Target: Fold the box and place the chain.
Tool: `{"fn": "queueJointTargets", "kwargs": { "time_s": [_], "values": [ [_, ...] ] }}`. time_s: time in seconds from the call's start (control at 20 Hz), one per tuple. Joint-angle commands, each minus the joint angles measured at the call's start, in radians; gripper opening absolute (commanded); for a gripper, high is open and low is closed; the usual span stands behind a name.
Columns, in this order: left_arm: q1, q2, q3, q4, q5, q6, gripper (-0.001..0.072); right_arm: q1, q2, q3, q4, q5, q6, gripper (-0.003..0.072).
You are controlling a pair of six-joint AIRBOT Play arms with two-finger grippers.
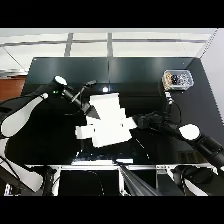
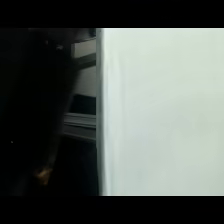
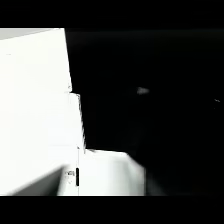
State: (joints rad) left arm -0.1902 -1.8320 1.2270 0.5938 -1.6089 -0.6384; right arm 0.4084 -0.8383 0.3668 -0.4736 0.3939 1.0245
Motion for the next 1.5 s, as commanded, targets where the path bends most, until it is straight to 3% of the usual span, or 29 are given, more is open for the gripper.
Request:
{"fn": "queueJointTargets", "kwargs": {
  "time_s": [0.0, 0.1, 0.2, 0.3, 0.4, 0.55, 0.75, 1.0, 1.15, 1.45],
  "values": [
    [-0.006, 0.029, 0.037, 0.078, 0.021, -0.014, 0.0021, -0.072, 0.003, 0.068, -0.142, 0.123, 0.000, 0.0707],
    [-0.013, 0.109, 0.008, 0.112, 0.083, -0.021, 0.0020, -0.159, 0.005, 0.187, -0.321, 0.309, 0.000, 0.0706],
    [-0.033, 0.249, -0.088, 0.092, 0.201, 0.053, 0.0021, -0.209, 0.005, 0.294, -0.499, 0.414, -0.009, 0.0706],
    [-0.068, 0.428, -0.266, -0.001, 0.414, 0.235, 0.0023, -0.230, 0.005, 0.347, -0.634, 0.393, -0.012, 0.0706],
    [-0.117, 0.536, -0.413, 0.004, 0.593, 0.479, 0.0025, -0.235, 0.005, 0.356, -0.690, 0.327, -0.006, 0.0706],
    [-0.182, 0.537, -0.465, 0.023, 0.666, 0.655, 0.0024, -0.211, 0.002, 0.351, -0.626, 0.288, -0.044, 0.0706],
    [-0.257, 0.461, -0.462, 0.024, 0.858, 0.722, 0.0025, -0.104, 0.001, 0.273, -0.623, 0.343, -0.335, 0.0706],
    [-0.264, 0.413, -0.444, 0.036, 0.867, 0.771, 0.0025, 0.032, -0.013, 0.125, -0.614, 0.273, -0.451, 0.0709],
    [-0.264, 0.413, -0.426, 0.061, 0.839, 0.769, 0.0025, 0.087, -0.044, 0.101, -0.586, 0.269, -0.486, 0.0715],
    [-0.264, 0.413, -0.425, 0.061, 0.834, 0.769, 0.0025, 0.125, -0.163, 0.101, -0.380, 0.299, -0.943, 0.0708]
  ]
}}
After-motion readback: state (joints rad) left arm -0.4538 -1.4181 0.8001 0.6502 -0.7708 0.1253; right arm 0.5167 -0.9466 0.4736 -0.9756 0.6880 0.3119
